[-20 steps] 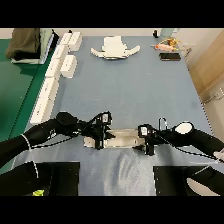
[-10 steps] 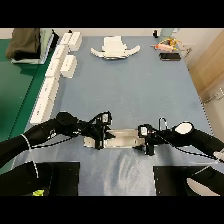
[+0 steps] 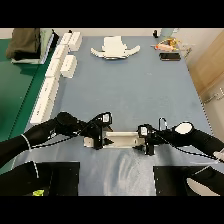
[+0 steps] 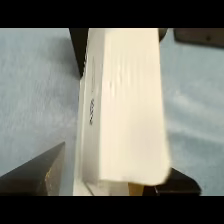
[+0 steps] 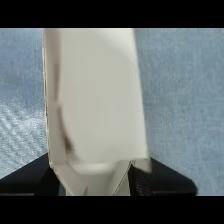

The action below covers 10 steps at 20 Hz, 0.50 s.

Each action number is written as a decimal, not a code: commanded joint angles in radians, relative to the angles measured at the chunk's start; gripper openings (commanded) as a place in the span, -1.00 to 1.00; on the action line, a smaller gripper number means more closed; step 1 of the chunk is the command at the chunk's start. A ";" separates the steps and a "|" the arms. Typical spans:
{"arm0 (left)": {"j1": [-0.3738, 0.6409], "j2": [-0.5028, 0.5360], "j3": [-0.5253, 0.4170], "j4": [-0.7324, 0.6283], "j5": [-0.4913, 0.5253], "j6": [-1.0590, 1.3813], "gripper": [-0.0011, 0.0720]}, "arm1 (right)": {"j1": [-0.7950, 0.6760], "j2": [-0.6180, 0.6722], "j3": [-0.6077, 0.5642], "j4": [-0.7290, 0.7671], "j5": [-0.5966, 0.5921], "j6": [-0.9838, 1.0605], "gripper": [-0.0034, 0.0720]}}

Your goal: Fold the box.

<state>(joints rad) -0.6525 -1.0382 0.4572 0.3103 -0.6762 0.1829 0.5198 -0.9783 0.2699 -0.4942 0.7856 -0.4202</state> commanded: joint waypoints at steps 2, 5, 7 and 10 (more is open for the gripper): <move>0.000 0.134 0.003 0.300 -0.052 -0.465 0.60 | -0.001 0.001 0.001 0.001 0.001 0.000 0.44; 0.000 0.296 0.003 0.646 -0.266 -0.948 0.50 | 0.000 0.001 0.001 0.001 0.001 0.000 0.44; -0.001 0.395 0.003 0.685 -0.389 -1.173 -0.80 | -0.001 0.001 0.001 0.001 0.001 0.000 0.44; -0.003 0.453 0.003 0.596 -0.433 -1.367 -0.93 | -0.001 0.001 0.001 0.001 0.001 0.000 0.44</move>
